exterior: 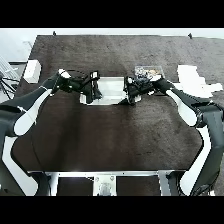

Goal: Fold the box and place the chain.

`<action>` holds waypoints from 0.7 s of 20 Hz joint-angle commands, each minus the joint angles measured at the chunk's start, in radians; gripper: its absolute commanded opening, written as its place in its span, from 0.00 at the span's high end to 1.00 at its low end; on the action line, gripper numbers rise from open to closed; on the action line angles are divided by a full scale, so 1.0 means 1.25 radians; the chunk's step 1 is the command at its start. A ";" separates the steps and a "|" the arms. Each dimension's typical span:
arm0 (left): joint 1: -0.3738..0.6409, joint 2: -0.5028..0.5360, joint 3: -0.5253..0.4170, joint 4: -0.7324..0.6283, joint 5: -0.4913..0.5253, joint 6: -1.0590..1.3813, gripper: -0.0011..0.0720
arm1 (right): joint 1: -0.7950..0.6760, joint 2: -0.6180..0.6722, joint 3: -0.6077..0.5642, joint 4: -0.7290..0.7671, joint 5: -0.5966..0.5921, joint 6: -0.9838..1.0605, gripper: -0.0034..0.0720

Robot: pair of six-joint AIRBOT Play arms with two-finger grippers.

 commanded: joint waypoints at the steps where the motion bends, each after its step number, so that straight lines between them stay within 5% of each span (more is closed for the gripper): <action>1: -0.005 0.000 0.000 -0.031 0.012 0.013 0.63 | 0.000 0.000 0.000 0.000 0.000 0.000 0.18; 14: -0.005 -0.036 0.000 -0.031 0.010 0.008 0.63 | 0.000 0.000 0.000 0.000 0.000 0.000 0.18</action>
